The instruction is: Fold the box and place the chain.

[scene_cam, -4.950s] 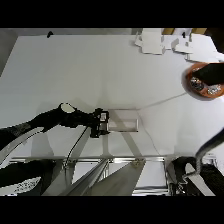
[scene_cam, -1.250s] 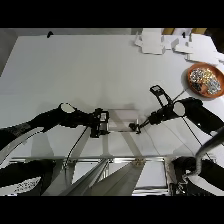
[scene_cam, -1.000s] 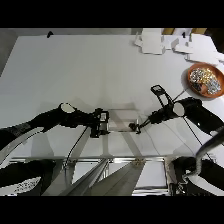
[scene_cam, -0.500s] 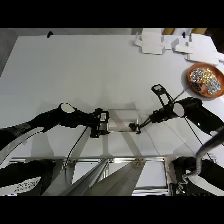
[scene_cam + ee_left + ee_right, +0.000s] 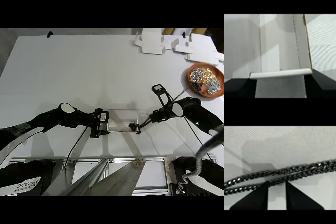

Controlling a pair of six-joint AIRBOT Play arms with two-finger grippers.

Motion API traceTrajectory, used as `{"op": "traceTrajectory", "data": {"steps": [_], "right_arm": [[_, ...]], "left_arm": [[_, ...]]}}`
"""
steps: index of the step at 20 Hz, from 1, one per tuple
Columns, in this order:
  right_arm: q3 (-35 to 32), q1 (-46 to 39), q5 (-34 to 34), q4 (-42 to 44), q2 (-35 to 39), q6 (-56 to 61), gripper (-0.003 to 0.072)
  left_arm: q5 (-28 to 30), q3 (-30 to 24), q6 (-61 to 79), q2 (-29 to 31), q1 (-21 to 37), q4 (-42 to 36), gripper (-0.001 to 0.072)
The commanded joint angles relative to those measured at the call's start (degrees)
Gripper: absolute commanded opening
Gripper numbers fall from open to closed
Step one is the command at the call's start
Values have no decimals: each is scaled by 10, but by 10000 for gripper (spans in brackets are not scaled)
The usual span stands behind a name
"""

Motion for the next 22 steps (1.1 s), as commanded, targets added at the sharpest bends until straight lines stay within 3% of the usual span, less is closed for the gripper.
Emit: {"op": "traceTrajectory", "data": {"steps": [1, 2, 6, 14, 18, 22], "right_arm": [[-1, 0, 1, 4, -11, 3, 114], [-1, 0, 5, 4, -11, 3, 14], [0, 0, 30, 4, 27, 3, 15], [10, 0, 125, 33, 263, -14, 14], [99, 0, 200, 134, 294, -63, 15], [217, 0, 219, 240, 293, -86, 15]], "left_arm": [[0, 0, 0, 0, 0, 0, 208], [0, 0, 0, 0, 0, 0, 208], [0, 0, 0, 0, 0, 0, 208], [0, 0, 0, 0, 0, 0, 208], [0, 0, 0, 0, 0, 0, 208], [0, 0, 0, 0, 0, 0, 208]]}}
